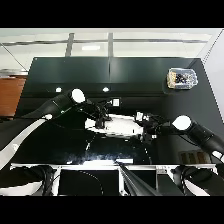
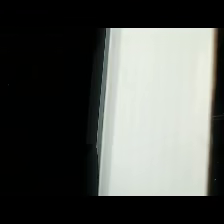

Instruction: Fold the box and place the chain.

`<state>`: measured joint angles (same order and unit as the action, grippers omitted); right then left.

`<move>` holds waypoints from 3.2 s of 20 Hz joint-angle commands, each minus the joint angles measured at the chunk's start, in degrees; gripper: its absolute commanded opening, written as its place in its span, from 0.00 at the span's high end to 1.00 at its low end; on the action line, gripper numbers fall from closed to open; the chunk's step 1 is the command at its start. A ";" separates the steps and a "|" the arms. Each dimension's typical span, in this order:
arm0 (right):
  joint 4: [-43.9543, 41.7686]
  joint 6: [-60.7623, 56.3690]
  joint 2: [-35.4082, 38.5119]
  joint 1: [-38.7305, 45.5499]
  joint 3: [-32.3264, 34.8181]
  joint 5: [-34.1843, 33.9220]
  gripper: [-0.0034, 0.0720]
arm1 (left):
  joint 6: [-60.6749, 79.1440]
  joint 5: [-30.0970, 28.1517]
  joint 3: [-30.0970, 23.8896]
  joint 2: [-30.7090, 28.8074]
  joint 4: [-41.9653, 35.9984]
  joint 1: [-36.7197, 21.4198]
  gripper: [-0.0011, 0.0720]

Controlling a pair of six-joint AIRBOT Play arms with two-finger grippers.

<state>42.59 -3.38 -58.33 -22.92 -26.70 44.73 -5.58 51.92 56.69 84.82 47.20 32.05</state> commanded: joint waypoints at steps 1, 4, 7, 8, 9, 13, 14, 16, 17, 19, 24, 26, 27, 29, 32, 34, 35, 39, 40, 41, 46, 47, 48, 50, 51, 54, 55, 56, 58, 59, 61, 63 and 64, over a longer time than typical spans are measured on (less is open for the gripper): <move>-4.20 5.55 -2.01 -0.28 0.04 -0.02 0.03 | -0.44 -0.72 -0.11 0.04 0.07 0.02 0.94; -5.29 8.44 -4.02 -1.68 0.07 -1.22 0.03 | -0.44 -0.68 -0.11 0.04 0.07 0.02 0.94; -5.25 9.05 -5.16 -1.90 0.04 -4.76 0.03 | -0.42 -0.68 -0.11 0.04 0.09 0.02 0.94; -5.07 9.07 -5.31 -1.90 0.04 -4.90 0.03 | -0.44 -0.66 -0.09 0.04 0.09 0.02 0.94; -5.07 9.07 -5.60 -1.90 0.07 -4.83 0.03 | -0.44 -0.66 -0.09 0.04 0.09 0.02 0.94; -5.07 9.66 -6.78 -1.90 0.04 -4.94 0.03 | -0.42 -0.70 -0.09 0.04 0.09 0.02 0.94; -5.05 9.66 -6.97 -1.90 0.04 -4.92 0.03 | -0.42 -0.70 -0.09 0.04 0.09 0.02 0.94; -5.05 9.64 -7.26 -1.90 0.04 -4.98 0.03 | -0.42 -0.70 -0.09 0.04 0.09 0.02 0.94; -5.05 9.64 -7.41 -1.90 0.04 -5.01 0.03 | -0.42 -0.70 -0.09 0.04 0.09 0.02 0.94; -4.96 9.64 -7.85 -1.88 0.07 -4.96 0.03 | -0.42 -0.70 -0.09 0.04 0.09 0.02 0.94; -4.48 9.62 -8.00 -1.73 0.04 -4.74 0.03 | -0.42 -0.68 -0.09 0.04 0.09 0.02 0.94; -4.50 9.57 -8.00 -1.38 0.04 -4.63 0.03 | -0.42 -0.61 -0.09 0.04 0.09 0.02 0.94; -4.44 9.20 -7.96 -1.03 0.04 -4.50 0.03 | -0.44 -0.61 -0.09 0.04 0.09 0.02 0.94; -4.46 9.18 -7.89 0.20 0.02 -3.08 0.03 | -0.42 -0.61 -0.09 0.04 0.09 0.02 0.94; -4.46 9.20 -7.89 1.01 0.02 -1.27 0.03 | -0.42 -0.66 -0.09 0.04 0.09 0.02 0.94; -4.68 9.22 -7.89 1.01 0.02 -1.49 0.03 | -0.42 -0.66 -0.09 0.04 0.09 0.02 0.94; -4.68 9.25 -7.89 1.01 0.04 -1.51 0.03 | -0.42 -0.68 -0.09 0.04 0.09 0.02 0.94; -4.68 9.22 -7.91 0.98 0.04 -2.97 0.03 | -0.42 -0.66 -0.09 0.04 0.09 0.02 0.94; -4.66 9.51 -7.91 0.98 0.04 -3.08 0.09 | -0.42 -0.66 -0.09 0.04 0.09 0.02 0.94; -4.68 9.66 -7.91 0.98 0.04 -3.08 0.25 | -0.42 -0.66 -0.09 0.04 0.09 0.02 0.94; -4.66 9.75 -7.91 0.98 0.04 -2.69 0.24 | -1.62 -0.42 0.22 -0.39 1.03 -0.09 0.28; -4.63 10.29 -7.91 0.98 0.04 -2.27 0.25 | -4.13 -0.28 0.63 -0.79 2.80 -0.17 0.19; -4.63 11.04 -7.91 0.98 0.04 -2.01 0.25 | -6.82 0.09 1.16 -1.31 5.27 -0.31 0.19; -4.59 13.31 -7.91 1.01 0.04 -1.42 0.25 | -12.44 2.49 2.29 -3.08 10.51 -1.11 0.19; -4.57 13.84 -7.91 1.01 0.04 -1.42 0.25 | -15.63 4.22 2.47 -4.48 12.28 -1.90 0.19; -4.48 14.45 -7.91 1.01 0.04 -1.44 0.25 | -23.69 10.29 2.47 -8.70 16.50 -5.18 0.19; -4.48 14.45 -7.91 0.98 0.04 -1.44 0.25 | -26.67 12.33 2.47 -10.12 17.88 -6.54 0.20; -4.50 14.43 -7.91 0.98 0.04 -1.42 0.25 | -29.68 14.53 2.49 -11.45 19.02 -8.02 0.20; -4.50 14.43 -7.91 1.01 0.04 -1.42 0.25 | -36.46 19.34 2.51 -13.73 20.57 -11.19 0.51; -4.48 14.43 -7.91 0.98 0.04 -1.42 0.25 | -38.62 22.51 2.51 -14.51 20.74 -12.90 0.95; -4.50 14.43 -7.91 0.98 0.04 -1.42 0.25 | -49.37 28.68 1.75 -15.02 19.82 -15.41 0.95; -4.50 14.43 -7.91 0.98 0.04 -1.44 0.25 | -56.35 33.22 -1.18 -15.30 16.85 -13.94 0.95; -4.55 14.40 -7.91 0.98 0.04 -1.42 0.25 | -56.33 31.80 -3.63 -16.06 12.15 -12.07 0.95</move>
<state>38.11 10.96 -66.26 -21.91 -26.63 43.29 -52.25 78.63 56.49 70.17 64.95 19.20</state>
